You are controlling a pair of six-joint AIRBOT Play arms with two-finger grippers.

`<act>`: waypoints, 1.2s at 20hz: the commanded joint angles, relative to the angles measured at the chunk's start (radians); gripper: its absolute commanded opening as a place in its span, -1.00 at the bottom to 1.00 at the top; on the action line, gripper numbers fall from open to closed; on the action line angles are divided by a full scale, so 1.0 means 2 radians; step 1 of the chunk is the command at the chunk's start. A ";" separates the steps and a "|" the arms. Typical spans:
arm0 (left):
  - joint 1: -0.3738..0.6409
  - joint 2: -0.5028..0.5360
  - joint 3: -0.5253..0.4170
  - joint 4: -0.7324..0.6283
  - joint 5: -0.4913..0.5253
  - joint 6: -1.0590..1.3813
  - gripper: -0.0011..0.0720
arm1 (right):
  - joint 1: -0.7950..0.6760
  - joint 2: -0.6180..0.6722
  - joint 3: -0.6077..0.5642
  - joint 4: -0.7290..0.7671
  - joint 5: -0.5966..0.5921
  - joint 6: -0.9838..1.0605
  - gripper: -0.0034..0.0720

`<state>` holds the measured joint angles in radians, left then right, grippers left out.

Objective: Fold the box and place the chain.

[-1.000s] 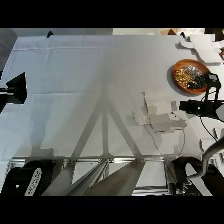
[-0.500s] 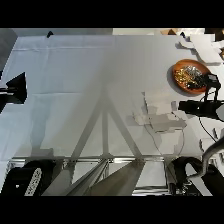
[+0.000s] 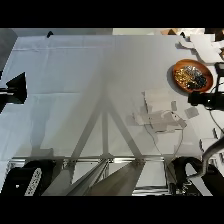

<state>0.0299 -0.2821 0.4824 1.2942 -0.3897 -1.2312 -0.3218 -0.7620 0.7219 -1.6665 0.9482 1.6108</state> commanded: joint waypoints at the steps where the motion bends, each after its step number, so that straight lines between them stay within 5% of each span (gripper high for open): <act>1: 0.000 0.000 0.000 0.000 0.000 0.000 0.94 | -0.036 -0.022 0.073 -0.066 0.046 0.027 0.16; 4: 0.000 0.000 0.000 0.000 0.000 0.000 0.94 | -0.099 -0.078 0.125 -0.043 0.112 -0.020 0.20; 7: 0.000 0.000 0.000 0.000 0.000 0.000 0.94 | -0.142 -0.152 0.159 0.021 0.195 -0.085 0.55; 10: 0.000 0.000 0.000 0.000 0.000 0.000 0.94 | -0.152 -0.220 0.178 0.056 0.252 -0.147 0.64; 17: 0.000 0.000 0.000 0.000 0.000 0.000 0.94 | -0.150 -0.255 0.179 0.102 0.146 -0.228 0.63; 24: 0.000 0.000 0.000 0.000 0.000 0.000 0.94 | -0.151 -0.326 0.179 0.102 0.172 -0.215 0.63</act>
<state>0.0299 -0.2821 0.4824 1.2945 -0.3901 -1.2308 -0.6231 -1.3624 1.0801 -1.4689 1.2690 1.1709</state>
